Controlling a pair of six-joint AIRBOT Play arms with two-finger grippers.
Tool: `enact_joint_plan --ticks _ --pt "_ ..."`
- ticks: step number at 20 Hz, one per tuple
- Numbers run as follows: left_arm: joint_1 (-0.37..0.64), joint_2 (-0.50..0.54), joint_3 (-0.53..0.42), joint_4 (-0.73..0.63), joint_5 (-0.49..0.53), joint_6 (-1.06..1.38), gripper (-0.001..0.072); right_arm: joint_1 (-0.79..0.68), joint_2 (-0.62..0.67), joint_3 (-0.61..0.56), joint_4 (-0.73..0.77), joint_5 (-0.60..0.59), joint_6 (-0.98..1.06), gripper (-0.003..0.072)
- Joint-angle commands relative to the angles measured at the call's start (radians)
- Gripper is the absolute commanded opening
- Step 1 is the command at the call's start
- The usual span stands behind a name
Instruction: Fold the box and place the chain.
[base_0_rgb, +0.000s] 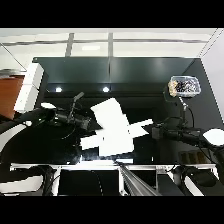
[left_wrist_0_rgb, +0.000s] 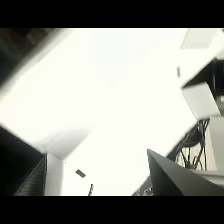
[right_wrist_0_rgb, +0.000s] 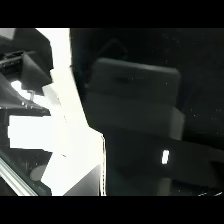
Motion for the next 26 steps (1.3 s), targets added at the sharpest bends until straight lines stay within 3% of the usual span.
enact_joint_plan --ticks 1,3,8,9,10,18,20,23,24,26 --pt "-0.011 -0.027 0.029 -0.012 -0.096 0.137 0.0681 0.001 0.0 0.0 -0.002 0.0 0.008 0.0023" --pt "-0.012 -0.027 0.03 -0.02 -0.143 0.211 0.068 0.001 0.0 0.0 -0.002 0.0 0.01 0.0023" --pt "-0.012 -0.031 0.032 -0.019 -0.13 0.248 0.0678 0.001 0.0 0.0 -0.002 0.0 0.012 0.0023" --pt "-0.012 -0.031 0.039 -0.021 -0.109 0.248 0.0662 0.001 0.0 0.0 -0.005 0.0 0.011 0.0023" --pt "-0.012 -0.031 0.047 -0.027 -0.082 0.246 0.0601 0.001 0.0 0.0 -0.005 0.0 0.012 0.0023" --pt "-0.044 -0.08 0.092 0.003 -0.107 0.241 0.0589 0.001 0.0 0.0 -0.015 -0.001 0.011 0.0023" --pt "-0.063 -0.112 0.108 0.038 -0.127 0.241 0.0337 0.001 0.0 0.0 -0.024 0.003 0.019 0.0023" --pt "-0.07 -0.126 0.122 0.048 -0.113 0.241 0.0322 0.001 0.0 0.0 -0.024 0.007 0.023 0.0023" --pt "-0.07 -0.127 0.129 0.051 -0.112 0.241 0.0196 0.001 0.0 0.0 -0.024 0.006 0.023 0.0024" --pt "-0.07 -0.127 0.147 0.071 -0.113 0.241 0.0056 0.001 0.0 0.0 -0.029 0.005 0.026 0.0058"
